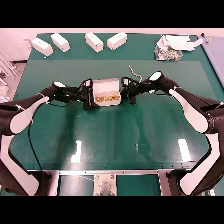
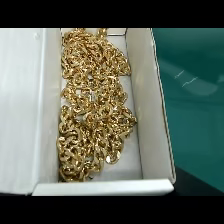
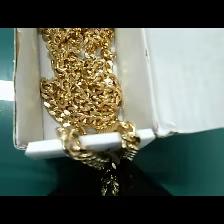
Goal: Fold the box and place the chain.
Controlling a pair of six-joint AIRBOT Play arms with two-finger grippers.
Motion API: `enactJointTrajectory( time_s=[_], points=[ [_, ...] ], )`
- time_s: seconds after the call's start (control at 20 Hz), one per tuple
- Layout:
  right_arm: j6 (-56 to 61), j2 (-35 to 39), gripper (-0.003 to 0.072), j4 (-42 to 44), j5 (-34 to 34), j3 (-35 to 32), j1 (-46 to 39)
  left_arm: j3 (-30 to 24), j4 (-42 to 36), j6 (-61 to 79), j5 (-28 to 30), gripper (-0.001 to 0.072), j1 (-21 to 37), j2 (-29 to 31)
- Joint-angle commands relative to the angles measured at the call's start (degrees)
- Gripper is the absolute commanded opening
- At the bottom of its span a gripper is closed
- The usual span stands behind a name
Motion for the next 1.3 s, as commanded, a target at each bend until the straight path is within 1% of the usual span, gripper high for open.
enactJointTrajectory(
  time_s=[0.0,0.25,0.85,1.0,1.15,1.25],
  points=[
    [2.9,-0.1,0.0006,-2.1,-0.4,0.6,-0.5,0.0,0.0,0.0,0.2,0.0629,0.0,0.0],
    [5.9,1.0,0.0006,-2.8,-0.4,2.3,-1.0,0.0,0.0,0.0,0.2,0.0629,0.0,0.0],
    [17.1,13.5,0.0005,-2.8,0.1,2.1,-1.0,0.0,0.0,0.0,0.2,0.0629,0.0,0.0],
    [20.5,17.7,0.0004,-3.0,0.5,2.1,-1.0,0.0,0.0,0.0,0.2,0.0629,0.0,0.0],
    [23.5,24.0,0.0004,-3.3,0.4,2.1,-0.8,0.0,0.0,0.0,0.2,0.0629,0.0,0.0],
    [25.7,28.6,0.0004,-5.0,-0.3,2.1,0.1,0.0,0.0,0.0,0.2,0.0629,0.0,0.0]
  ],
)
